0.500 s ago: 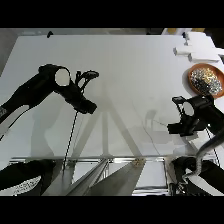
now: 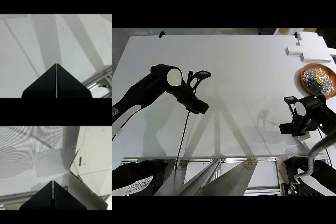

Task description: Fold the box and place the chain.

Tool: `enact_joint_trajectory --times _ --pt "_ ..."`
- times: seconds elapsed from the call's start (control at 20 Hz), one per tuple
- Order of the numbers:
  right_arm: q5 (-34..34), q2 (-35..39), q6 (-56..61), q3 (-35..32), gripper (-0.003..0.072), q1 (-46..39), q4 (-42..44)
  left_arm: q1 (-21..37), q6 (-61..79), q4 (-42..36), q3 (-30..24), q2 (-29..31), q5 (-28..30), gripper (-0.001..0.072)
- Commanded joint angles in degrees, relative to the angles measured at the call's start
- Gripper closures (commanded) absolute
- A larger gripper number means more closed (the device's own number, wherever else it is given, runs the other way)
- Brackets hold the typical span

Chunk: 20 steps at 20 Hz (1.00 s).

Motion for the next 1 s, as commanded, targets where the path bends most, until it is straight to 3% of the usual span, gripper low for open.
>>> enact_joint_trajectory --times 0.0,0.15,0.2,0.4,0.55,0.8,0.85,0.9,0.95 --pt "-6.8 0.0 -0.3 0.0 0.067 0.0 -0.4 0.0 0.0 0.0 0.0 0.0 0.0 0.0698" --pt "-15.0 0.0 -2.7 0.3 0.0671 0.0 0.7 0.0 0.0 0.0 0.0 0.0 0.0 0.0698" --pt "-14.5 0.0 -4.6 1.3 0.0672 0.0 0.0 0.0 0.0 0.0 0.0 0.0 0.0 0.0698" --pt "-2.1 0.0 -8.3 8.7 0.0673 -3.0 -15.3 0.0 0.0 0.0 0.0 0.0 0.0 0.0698" --pt "-0.6 0.4 -13.5 11.4 0.0673 -14.5 -18.9 0.0 0.0 0.0 0.0 0.0 0.0 0.0698" --pt "-11.3 0.4 -17.8 11.4 0.0667 -35.0 -21.9 0.0 0.0 0.0 0.0 0.0 0.0 0.0698" --pt "-13.5 0.3 -18.5 11.4 0.0562 -38.7 -21.9 0.0 0.0 0.0 0.0 0.0 0.0 0.0698" --pt "-15.0 0.0 -18.5 11.4 0.0348 -41.7 -21.8 0.0 0.0 0.0 0.0 0.0 0.0 0.0698" --pt "-16.5 -1.0 -18.5 11.4 0.0203 -44.6 -21.2 0.0 0.0 0.0 0.0 0.0 0.0 0.0698"
